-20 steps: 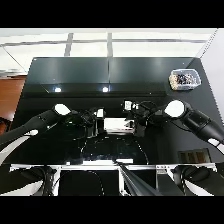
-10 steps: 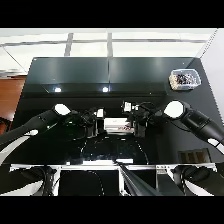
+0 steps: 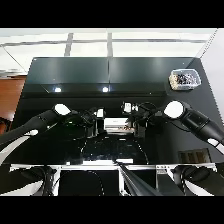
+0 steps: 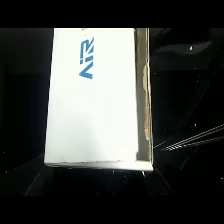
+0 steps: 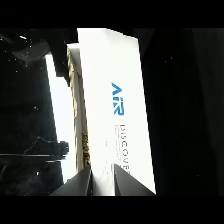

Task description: Fold the box and place the chain.

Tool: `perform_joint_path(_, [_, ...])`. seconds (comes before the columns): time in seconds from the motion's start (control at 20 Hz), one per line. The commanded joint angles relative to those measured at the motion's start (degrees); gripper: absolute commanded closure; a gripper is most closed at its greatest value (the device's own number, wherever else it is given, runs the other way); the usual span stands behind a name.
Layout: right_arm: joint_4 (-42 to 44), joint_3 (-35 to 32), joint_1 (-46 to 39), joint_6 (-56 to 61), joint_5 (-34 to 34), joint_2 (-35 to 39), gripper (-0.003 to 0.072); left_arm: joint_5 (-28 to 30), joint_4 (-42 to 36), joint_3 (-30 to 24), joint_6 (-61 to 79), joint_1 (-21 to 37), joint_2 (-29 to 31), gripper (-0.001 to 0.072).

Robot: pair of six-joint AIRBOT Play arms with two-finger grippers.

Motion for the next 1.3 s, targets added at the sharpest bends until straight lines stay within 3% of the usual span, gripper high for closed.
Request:
perform_joint_path(0.0, [-0.3, -0.2, 0.1, 0.0, 0.7, 0.0, 0.0536, 0.0, 0.0, 0.0, 0.0, 0.0, 0.0, 0.0377])
perform_joint_path(0.2, [-0.3, -0.4, 0.1, 0.0, 0.7, 0.0, 0.0532, 0.0, 0.0, 0.0, 0.0, 0.0, 0.0, 0.0377])
perform_joint_path(0.25, [-0.3, -0.4, 0.1, 0.0, 0.5, 0.0, 0.0434, 0.0, 0.0, 0.0, 0.0, 0.0, 0.0, 0.0377])
perform_joint_path(0.95, [-0.3, -2.0, 0.0, 2.5, -0.2, -0.9, 0.0435, 0.0, 0.0, 0.0, 0.0, 0.0, 0.0, 0.0377])
perform_joint_path(1.25, [2.8, -0.5, -1.0, 27.3, -0.1, 2.1, 0.0435, 0.0, 0.0, 0.0, 0.0, 0.0, 0.0, 0.0377])
